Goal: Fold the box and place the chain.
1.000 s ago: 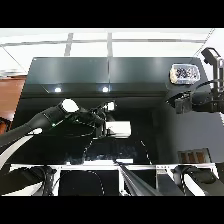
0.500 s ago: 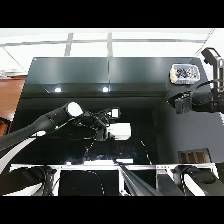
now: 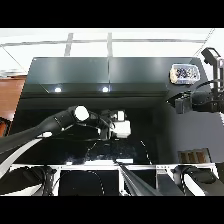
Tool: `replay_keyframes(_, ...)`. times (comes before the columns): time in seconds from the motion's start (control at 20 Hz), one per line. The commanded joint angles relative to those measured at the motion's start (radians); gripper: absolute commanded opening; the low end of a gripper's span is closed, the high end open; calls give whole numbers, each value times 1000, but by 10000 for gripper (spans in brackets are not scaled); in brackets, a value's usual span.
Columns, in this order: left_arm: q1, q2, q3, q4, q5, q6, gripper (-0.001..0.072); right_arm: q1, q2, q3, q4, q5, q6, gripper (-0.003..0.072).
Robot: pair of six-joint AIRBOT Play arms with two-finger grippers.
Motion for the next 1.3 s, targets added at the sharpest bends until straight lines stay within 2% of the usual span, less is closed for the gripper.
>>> replay_keyframes(0.0,119,29,61,178,-39,-204,323,0,1,0,-14,-29,1,10)
replay_keyframes(0.1,275,32,105,249,-52,-274,323,0,0,0,-13,-63,10,10)
replay_keyframes(0.3,660,13,208,245,-8,-375,323,0,0,0,-14,-112,18,10)
replay_keyframes(0.45,873,-87,375,249,-56,-465,323,0,-5,0,-13,-161,29,10)
replay_keyframes(0.55,959,-191,520,249,-92,-574,323,0,-10,0,-13,-178,44,10)
replay_keyframes(0.7,1015,-368,745,250,-142,-677,323,0,-27,0,-14,-183,56,10)
replay_keyframes(0.95,1003,-559,977,407,-154,-783,325,0,-37,0,-14,-192,123,10)
replay_keyframes(1.1,1004,-624,1026,418,-143,-790,326,0,-39,0,-14,-193,154,10)
replay_keyframes(1.25,1006,-648,1028,438,-147,-822,326,0,-39,0,-14,-193,162,10)
